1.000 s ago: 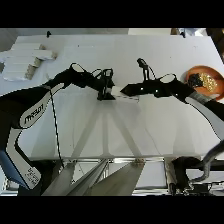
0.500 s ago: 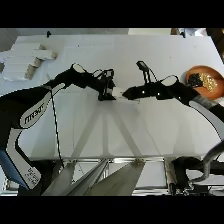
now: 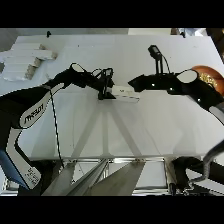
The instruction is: Fold the box and place the chain.
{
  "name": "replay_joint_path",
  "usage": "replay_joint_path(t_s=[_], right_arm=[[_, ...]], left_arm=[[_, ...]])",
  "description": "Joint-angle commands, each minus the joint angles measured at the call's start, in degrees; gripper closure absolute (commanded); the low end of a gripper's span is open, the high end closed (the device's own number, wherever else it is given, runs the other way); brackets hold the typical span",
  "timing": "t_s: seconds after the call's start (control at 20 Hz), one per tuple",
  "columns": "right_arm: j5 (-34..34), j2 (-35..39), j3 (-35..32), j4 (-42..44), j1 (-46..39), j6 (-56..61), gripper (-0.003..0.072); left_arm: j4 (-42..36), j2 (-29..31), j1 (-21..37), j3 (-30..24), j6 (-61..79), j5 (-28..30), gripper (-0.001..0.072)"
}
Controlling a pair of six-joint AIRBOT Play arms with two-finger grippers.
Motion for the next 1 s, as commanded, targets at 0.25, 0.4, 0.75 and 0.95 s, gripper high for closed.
replay_joint_path(t_s=[0.25,0.4,0.75,0.95], right_arm=[[1.51,1.07,-10.38,-0.92,-8.2,-2.05,0.0677],[-0.85,-0.31,-11.91,1.22,-8.13,-2.16,0.0678],[-0.13,-3.78,-12.28,0.98,-8.13,-2.16,0.0678],[0.46,-3.76,-12.28,2.01,-8.13,-3.17,0.0677]], left_arm=[[0.07,0.04,-0.02,0.02,0.0,-0.15,0.0314],[0.04,0.04,-0.02,0.02,-0.02,-0.15,0.0314],[0.04,0.04,-0.02,0.02,0.0,-0.17,0.0314],[0.04,0.04,-0.02,0.02,0.0,-0.15,0.0314]])
